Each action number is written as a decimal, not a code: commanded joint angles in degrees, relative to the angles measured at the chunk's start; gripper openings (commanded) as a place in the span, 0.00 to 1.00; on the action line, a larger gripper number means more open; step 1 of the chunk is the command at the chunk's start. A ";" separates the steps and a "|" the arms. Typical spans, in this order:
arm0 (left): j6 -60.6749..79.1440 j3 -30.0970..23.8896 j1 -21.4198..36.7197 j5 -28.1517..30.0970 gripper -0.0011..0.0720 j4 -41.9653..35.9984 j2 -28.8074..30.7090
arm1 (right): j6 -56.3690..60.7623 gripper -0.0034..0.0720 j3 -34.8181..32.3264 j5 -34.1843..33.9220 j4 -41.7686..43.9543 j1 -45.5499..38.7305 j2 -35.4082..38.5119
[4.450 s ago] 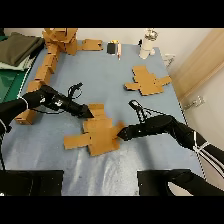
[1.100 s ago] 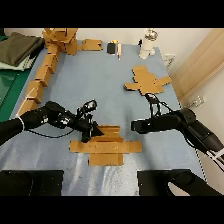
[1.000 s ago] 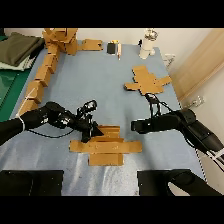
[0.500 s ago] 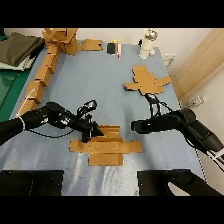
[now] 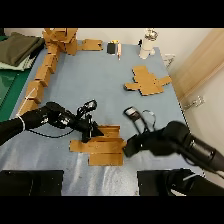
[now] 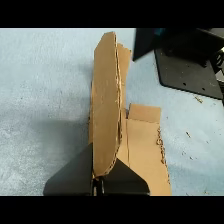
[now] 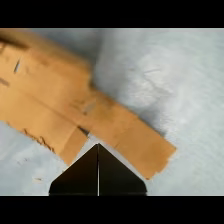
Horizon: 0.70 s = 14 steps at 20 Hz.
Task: Fold the box.
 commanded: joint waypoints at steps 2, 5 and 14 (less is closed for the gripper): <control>-0.02 0.04 0.00 0.00 0.03 0.00 -0.04 | 1.57 0.07 -4.85 10.47 -14.23 22.73 0.74; -0.02 0.04 0.00 0.02 0.03 0.00 -0.04 | 1.55 0.58 -7.45 15.23 -17.46 27.93 -2.08; -0.02 0.04 0.00 0.00 0.03 -0.15 -0.04 | -9.01 0.58 -7.52 15.08 -9.75 27.93 -6.27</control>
